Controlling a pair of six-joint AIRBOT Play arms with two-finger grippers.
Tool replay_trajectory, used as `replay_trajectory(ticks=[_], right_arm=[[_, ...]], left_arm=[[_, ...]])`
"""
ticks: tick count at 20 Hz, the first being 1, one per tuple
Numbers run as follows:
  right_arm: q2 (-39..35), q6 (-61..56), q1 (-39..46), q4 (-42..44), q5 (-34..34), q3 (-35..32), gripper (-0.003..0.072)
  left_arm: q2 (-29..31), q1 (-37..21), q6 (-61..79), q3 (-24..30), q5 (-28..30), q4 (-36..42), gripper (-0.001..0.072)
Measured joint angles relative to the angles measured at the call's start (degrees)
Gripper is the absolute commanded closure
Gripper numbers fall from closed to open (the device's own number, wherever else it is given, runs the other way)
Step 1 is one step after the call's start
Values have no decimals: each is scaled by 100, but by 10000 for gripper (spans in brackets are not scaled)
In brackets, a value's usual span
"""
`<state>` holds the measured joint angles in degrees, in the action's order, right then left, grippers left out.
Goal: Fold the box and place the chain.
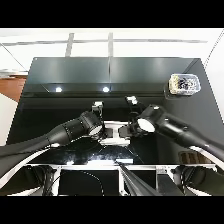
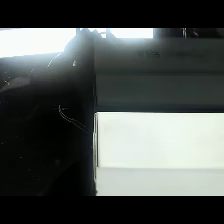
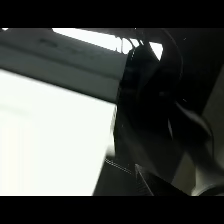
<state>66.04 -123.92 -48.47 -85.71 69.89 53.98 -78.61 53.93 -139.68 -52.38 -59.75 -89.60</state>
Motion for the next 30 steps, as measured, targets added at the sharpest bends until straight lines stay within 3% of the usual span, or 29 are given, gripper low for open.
replay_trajectory(ticks=[4,7,10,11,12,16,19,21,25,30], right_arm=[[-1128,544,457,-186,507,98,193],[-1790,769,1139,-1169,870,120,194],[-2039,925,2251,-2144,656,-9,194],[-2035,984,2730,-2323,407,-101,165],[-1971,1014,3182,-2404,138,-173,-34],[-1023,1508,4739,-1646,-1088,-76,-20],[267,1709,5375,-551,-1545,691,-18],[1141,1515,5591,-22,-1443,1397,90],[2413,557,5794,518,-922,2555,91],[3018,-369,5960,852,-835,3018,118]], left_arm=[[0,0,0,0,-11,42,682],[0,0,0,0,-37,98,682],[0,0,0,0,-37,142,682],[0,0,0,0,-37,144,682],[0,0,0,0,-35,160,682],[0,2,-2,0,-31,175,682],[0,0,-2,0,-31,184,682],[0,2,-2,0,-31,184,682],[0,-4,-4,0,-31,181,682],[0,-4,-4,0,-28,173,682]])
